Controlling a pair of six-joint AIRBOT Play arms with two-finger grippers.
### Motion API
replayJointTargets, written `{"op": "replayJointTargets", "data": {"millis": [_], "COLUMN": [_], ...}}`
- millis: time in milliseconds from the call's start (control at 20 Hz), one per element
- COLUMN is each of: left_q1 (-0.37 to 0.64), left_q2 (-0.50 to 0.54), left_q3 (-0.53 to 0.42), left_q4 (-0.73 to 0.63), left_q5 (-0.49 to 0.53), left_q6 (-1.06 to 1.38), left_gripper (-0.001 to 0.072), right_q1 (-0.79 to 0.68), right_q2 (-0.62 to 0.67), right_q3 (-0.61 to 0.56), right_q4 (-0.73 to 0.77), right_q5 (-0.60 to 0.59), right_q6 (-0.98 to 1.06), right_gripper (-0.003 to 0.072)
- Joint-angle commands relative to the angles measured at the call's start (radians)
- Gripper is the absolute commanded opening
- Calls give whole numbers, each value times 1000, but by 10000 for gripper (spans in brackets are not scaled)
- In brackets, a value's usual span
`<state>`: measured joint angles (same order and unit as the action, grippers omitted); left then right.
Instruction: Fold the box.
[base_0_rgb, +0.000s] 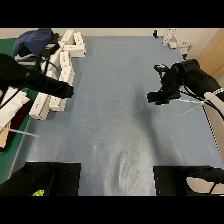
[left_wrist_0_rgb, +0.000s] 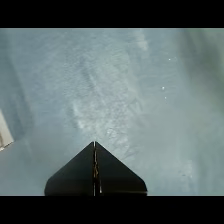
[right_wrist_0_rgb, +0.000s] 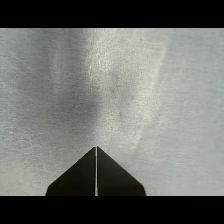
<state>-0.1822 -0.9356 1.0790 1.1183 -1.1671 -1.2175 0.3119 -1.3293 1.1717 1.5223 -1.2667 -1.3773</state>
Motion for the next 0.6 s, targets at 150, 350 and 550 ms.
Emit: {"op": "replayJointTargets", "data": {"millis": [150, 350, 550], "left_q1": [-145, -148, -148], "left_q2": [-191, -225, -225], "left_q3": [41, 41, 41], "left_q4": [-45, -45, -45], "left_q5": [16, 15, 15], "left_q6": [-33, -32, -32], "left_gripper": [14, 14, 13], "right_q1": [-1, -1, -1], "right_q2": [0, 0, 0], "right_q3": [1, 1, 1], "right_q4": [0, 0, 0], "right_q5": [0, 0, 0], "right_q6": [0, 0, 0], "right_gripper": [16, 16, 16]}}
